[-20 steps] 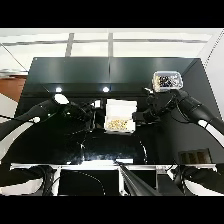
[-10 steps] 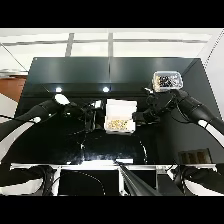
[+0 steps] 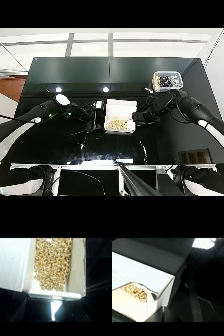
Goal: Fold the box and place the chain.
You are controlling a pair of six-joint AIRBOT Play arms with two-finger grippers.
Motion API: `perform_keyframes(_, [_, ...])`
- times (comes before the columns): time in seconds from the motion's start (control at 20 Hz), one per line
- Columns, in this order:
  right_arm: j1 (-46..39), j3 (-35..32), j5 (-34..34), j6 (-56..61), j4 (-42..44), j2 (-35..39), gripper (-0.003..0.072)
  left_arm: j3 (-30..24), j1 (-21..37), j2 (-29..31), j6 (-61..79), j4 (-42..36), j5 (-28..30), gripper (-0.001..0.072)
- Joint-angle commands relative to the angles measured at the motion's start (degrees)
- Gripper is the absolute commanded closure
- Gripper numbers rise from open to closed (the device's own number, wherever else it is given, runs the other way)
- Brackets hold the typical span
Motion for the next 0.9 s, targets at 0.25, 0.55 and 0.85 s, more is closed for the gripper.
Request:
perform_keyframes(0.25, [0.0, 0.0, 0.0, 0.0, 0.0, 0.0, 0.0669, 0.0, -0.1, 0.0, -0.2, -0.3, 0.4, 0.0025])
perform_keyframes(0.55, [0.0, 0.0, 0.0, 0.0, 0.0, 0.0, 0.0669, 0.2, -1.1, 0.0, -0.2, 0.0, 0.7, 0.0025])
perform_keyframes(0.85, [0.0, 0.0, 0.0, 0.0, 0.0, 0.0, 0.0669, 0.2, -1.1, 0.0, -0.8, 1.2, -0.7, 0.0025])
